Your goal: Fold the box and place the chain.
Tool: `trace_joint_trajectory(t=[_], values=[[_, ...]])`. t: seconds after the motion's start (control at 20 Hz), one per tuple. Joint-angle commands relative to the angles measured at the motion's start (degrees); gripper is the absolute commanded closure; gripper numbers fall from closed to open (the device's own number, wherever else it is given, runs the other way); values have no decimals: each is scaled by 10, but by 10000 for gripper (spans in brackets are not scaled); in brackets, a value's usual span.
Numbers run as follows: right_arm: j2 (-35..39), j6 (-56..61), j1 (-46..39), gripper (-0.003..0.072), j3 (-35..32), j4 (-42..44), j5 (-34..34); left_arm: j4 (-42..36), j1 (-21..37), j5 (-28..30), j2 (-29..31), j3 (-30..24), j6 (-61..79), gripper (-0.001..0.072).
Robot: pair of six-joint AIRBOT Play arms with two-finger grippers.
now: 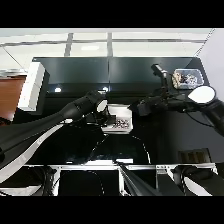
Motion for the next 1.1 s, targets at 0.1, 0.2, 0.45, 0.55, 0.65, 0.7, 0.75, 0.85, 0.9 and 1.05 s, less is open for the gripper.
trace_joint_trajectory(t=[0.1,0.2,0.45,0.55,0.65,0.7,0.75,0.85,0.9,1.05], values=[[50,2,-133,418,2,-81,78,-2,1,-1,0,0,0,682],[62,2,-171,418,2,-86,96,0,0,2,0,0,0,682],[61,1,-184,418,2,-92,106,0,-3,28,1,12,-52,252],[61,-1,-184,417,2,-94,105,2,-5,14,12,15,-18,-4],[61,-1,-184,418,2,-109,105,10,-11,11,48,14,30,-4],[61,-1,-184,418,1,-118,105,32,-18,11,75,14,40,-4],[61,-1,-184,418,1,-125,104,61,-24,11,106,12,48,-4],[61,-1,-184,418,1,-127,103,125,-21,12,164,-12,57,-4],[61,-1,-184,418,1,-127,101,163,-7,19,197,-37,60,6],[61,-1,-184,418,1,-127,100,145,115,74,294,-123,137,11]])
